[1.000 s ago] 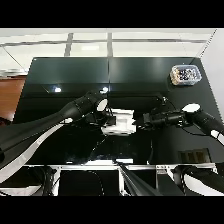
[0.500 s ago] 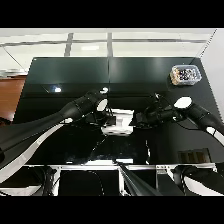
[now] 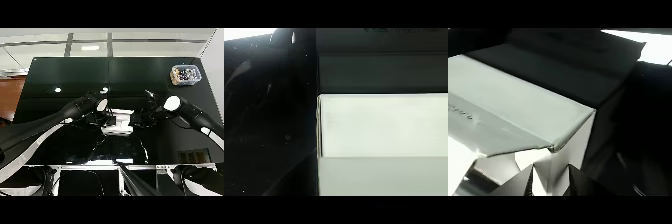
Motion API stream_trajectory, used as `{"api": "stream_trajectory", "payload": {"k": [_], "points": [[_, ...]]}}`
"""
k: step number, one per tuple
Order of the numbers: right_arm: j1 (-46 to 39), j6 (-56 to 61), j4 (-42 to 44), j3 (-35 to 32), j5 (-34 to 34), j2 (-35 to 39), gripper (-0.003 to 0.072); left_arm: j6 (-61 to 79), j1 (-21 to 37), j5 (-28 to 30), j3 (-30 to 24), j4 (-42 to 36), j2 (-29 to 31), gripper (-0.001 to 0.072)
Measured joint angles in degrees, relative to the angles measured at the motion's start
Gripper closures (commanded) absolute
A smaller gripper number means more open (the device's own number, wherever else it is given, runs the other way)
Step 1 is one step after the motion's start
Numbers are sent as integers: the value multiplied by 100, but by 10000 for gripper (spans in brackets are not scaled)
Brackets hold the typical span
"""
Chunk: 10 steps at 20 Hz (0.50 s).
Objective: Fold the box and place the chain.
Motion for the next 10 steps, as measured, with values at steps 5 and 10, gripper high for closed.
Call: {"api": "stream_trajectory", "payload": {"k": [5, 10], "points": [[481, 1069, -914, 313, -55, -107, 443, 0, 0, 2, 0, 0, 0, 685], [962, 1980, -1707, 721, 144, -448, 443, 0, 2, 2, 0, 0, 0, 685]]}}
